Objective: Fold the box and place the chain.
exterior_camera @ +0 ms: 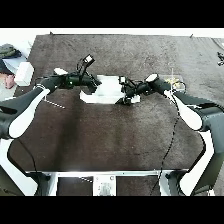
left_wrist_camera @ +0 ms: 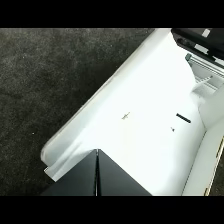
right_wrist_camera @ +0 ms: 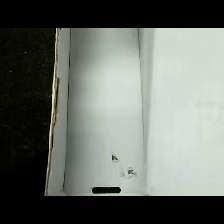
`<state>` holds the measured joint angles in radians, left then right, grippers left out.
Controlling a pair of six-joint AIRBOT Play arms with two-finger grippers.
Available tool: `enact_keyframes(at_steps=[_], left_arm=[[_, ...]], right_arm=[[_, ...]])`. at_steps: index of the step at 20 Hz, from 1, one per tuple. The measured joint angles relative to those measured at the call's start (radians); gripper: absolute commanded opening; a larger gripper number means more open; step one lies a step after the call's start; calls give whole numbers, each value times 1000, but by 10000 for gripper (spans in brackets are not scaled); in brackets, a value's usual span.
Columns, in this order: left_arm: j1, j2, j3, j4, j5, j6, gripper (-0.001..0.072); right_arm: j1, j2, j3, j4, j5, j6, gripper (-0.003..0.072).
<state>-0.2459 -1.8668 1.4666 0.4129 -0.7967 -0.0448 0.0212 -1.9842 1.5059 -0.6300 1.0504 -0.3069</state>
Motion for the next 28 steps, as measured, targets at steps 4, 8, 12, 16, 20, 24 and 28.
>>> enact_keyframes(at_steps=[4,8,12,16,20,24,28], left_arm=[[0,-8,3,32,-4,-32,9],[0,-11,0,99,-23,-89,10],[-5,-14,0,159,-26,-142,9],[-9,-20,0,192,-4,-174,10],[-8,-19,1,205,11,-185,9],[19,9,23,236,14,-188,8],[62,91,47,217,-50,-137,9]], right_arm=[[0,0,0,0,0,0,437],[-1,0,0,0,0,0,437],[-1,0,0,-1,0,0,437],[-1,0,0,-1,0,0,437],[0,0,0,-1,-1,-1,437],[1,0,1,-2,-1,-3,437],[1,0,1,-6,0,-2,437]])
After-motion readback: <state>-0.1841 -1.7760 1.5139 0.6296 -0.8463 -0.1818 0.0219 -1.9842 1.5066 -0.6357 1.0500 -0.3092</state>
